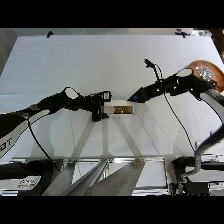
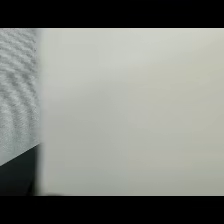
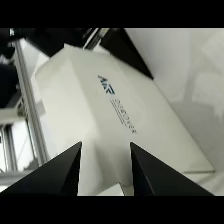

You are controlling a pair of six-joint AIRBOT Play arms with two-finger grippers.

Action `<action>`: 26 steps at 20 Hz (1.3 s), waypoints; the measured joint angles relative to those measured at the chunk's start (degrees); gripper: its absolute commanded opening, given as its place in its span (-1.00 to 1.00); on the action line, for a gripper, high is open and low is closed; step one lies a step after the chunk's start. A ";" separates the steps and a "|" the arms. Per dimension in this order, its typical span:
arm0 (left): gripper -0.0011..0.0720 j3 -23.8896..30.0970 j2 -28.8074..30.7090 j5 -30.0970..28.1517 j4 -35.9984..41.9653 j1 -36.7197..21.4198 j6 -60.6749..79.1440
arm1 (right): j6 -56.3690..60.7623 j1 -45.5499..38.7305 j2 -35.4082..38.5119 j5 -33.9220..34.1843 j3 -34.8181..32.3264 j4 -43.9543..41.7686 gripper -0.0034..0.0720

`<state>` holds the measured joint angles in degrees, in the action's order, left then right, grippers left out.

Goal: Fold the box and place the chain.

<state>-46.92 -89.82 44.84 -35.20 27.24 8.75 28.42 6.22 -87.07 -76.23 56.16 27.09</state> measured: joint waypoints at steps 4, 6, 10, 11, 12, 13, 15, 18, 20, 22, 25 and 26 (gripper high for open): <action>0.42 0.00 0.00 0.02 -0.02 0.00 0.00 | -1.20 2.86 0.26 -0.28 0.02 5.73 0.00; 0.42 0.00 0.00 0.00 -0.07 0.00 0.04 | -1.75 5.27 0.87 1.49 0.02 9.40 0.01; 0.42 0.00 0.00 0.00 -0.02 0.00 -0.02 | -2.43 7.76 5.16 8.22 0.00 14.43 0.22; 0.42 0.00 0.00 0.00 0.00 0.00 -0.04 | -2.84 8.02 6.80 9.66 0.00 15.43 0.22; 0.42 0.00 0.00 0.02 0.00 0.00 -0.04 | -3.45 8.24 8.26 10.64 0.00 15.93 0.22; 0.42 0.00 0.00 0.02 0.00 0.00 -0.04 | -4.72 8.48 9.81 11.50 0.00 16.44 0.22; 0.42 0.00 0.00 0.00 0.00 0.00 -0.04 | -7.80 9.25 12.35 12.57 0.00 17.33 0.19; 0.42 0.00 0.00 0.00 0.00 0.00 -0.04 | -11.26 12.37 14.36 14.78 0.00 18.97 0.15; 0.42 0.00 0.00 0.00 0.00 0.00 -0.02 | -12.24 15.91 14.97 17.86 0.00 22.12 0.16; 0.42 0.00 0.00 0.00 0.00 0.00 -0.02 | -11.80 19.34 15.30 21.24 -0.02 25.44 0.16; 0.42 0.00 0.00 0.02 0.00 0.00 -0.02 | -9.18 22.56 15.47 24.74 -0.02 29.68 0.15; 0.42 0.00 0.00 0.00 0.00 0.00 -0.02 | -8.17 23.12 15.45 25.22 -0.02 30.71 0.15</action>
<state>-46.92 -89.82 44.84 -35.20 27.24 8.73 20.25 29.34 -71.61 -51.00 56.14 57.80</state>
